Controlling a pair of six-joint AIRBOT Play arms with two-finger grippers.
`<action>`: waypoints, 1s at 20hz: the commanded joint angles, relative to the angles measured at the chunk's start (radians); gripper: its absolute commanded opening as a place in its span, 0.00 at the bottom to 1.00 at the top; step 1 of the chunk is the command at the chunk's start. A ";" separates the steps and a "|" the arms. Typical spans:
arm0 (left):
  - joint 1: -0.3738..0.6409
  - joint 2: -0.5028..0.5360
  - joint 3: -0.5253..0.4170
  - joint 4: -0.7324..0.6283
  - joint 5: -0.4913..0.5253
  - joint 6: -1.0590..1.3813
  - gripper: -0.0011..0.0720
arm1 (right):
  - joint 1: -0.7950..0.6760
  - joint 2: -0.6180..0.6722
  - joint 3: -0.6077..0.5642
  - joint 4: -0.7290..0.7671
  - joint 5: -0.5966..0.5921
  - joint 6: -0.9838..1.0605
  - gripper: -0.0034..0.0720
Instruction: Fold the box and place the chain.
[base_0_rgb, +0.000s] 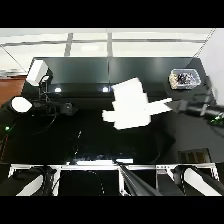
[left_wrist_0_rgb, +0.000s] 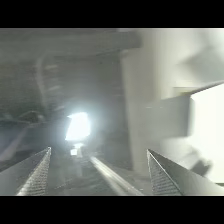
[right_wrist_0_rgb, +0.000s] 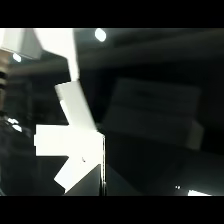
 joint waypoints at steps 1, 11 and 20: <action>-0.043 -0.076 0.028 -0.222 0.031 0.121 0.98 | 0.233 0.074 -0.208 0.220 -0.255 -0.108 0.07; -0.037 -0.589 0.345 -0.496 -0.352 0.377 0.98 | 0.457 0.074 -0.227 0.261 -0.438 -0.107 0.07; -0.092 -0.851 0.606 -0.412 -0.702 0.525 0.81 | 0.457 0.074 -0.227 0.261 -0.438 -0.107 0.07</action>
